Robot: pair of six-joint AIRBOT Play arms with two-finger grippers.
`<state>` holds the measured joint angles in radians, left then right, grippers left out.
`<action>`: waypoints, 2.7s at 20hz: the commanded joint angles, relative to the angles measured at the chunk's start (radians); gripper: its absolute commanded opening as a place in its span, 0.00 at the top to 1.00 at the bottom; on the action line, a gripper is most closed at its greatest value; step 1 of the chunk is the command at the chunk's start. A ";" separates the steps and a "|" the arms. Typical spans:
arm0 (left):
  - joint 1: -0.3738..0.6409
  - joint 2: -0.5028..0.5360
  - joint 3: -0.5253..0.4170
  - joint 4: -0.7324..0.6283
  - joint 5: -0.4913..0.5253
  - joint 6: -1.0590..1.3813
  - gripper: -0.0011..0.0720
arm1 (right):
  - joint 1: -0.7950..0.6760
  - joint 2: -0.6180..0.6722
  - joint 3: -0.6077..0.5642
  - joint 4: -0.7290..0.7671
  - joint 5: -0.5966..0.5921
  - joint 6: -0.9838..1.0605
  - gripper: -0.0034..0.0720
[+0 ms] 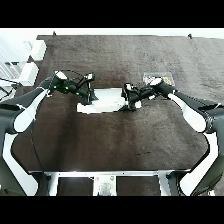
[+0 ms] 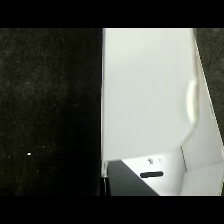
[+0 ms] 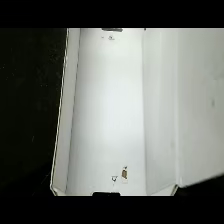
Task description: Fold the box and place the chain.
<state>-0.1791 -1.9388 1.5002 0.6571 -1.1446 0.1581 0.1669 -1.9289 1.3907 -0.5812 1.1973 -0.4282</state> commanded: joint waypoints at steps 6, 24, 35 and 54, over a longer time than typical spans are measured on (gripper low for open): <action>-0.001 0.000 0.000 -0.003 0.000 0.000 0.96 | 0.006 -0.018 0.004 0.024 0.000 0.005 0.14; -0.001 0.000 0.000 -0.003 0.004 0.000 0.96 | 0.018 -0.039 0.031 0.028 -0.001 0.054 0.21; -0.001 0.000 0.000 -0.003 0.011 0.000 0.96 | 0.010 -0.042 0.031 0.028 -0.004 0.100 0.21; -0.001 0.000 0.000 -0.003 0.031 0.008 0.96 | 0.004 -0.043 0.033 0.016 -0.005 0.122 0.21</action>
<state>-0.1799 -1.9385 1.4994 0.6533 -1.1160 0.1619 0.1715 -1.9717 1.4231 -0.5613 1.1923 -0.3065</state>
